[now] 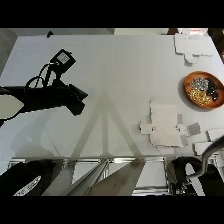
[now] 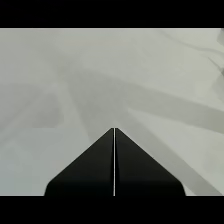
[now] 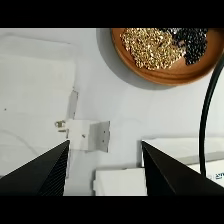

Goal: Fold the box and place the chain.

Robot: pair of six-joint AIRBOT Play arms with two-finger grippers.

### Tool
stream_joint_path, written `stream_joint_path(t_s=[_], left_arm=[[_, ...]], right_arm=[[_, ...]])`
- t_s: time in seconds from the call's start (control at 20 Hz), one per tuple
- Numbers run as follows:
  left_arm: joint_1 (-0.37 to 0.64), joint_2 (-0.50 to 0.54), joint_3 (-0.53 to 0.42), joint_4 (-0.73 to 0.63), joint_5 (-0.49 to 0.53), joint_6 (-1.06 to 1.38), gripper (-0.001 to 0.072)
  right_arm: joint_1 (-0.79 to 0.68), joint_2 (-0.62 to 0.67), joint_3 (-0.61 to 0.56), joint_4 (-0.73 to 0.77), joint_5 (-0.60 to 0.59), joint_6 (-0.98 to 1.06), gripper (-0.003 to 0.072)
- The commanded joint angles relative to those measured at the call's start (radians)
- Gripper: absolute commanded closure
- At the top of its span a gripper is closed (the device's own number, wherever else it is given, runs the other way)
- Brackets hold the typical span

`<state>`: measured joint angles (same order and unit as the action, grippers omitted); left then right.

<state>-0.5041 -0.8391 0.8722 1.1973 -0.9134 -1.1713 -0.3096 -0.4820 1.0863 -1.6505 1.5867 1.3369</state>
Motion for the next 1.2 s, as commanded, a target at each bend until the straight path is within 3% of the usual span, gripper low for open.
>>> stream_joint_path(t_s=[0.0,0.45,0.85,1.15], left_arm=[[0.0,-0.001,0.0,0.0,0.0,0.0,0.0701],[0.0,-0.001,0.0,0.0,0.0,0.0,0.0701],[0.0,0.0,0.0,0.0,0.0,0.0,0.0701],[0.0,0.0,0.0,0.0,0.0,0.0,0.0701]], right_arm=[[0.001,-0.085,-0.048,-0.069,0.025,0.02,0.0177],[-0.006,-0.455,-0.108,-0.014,-0.014,-0.018,0.0154],[-0.25,-0.489,-0.285,0.055,-0.143,-0.139,0.0172],[-0.312,-0.563,-0.291,0.051,-0.148,-0.167,0.0189]])
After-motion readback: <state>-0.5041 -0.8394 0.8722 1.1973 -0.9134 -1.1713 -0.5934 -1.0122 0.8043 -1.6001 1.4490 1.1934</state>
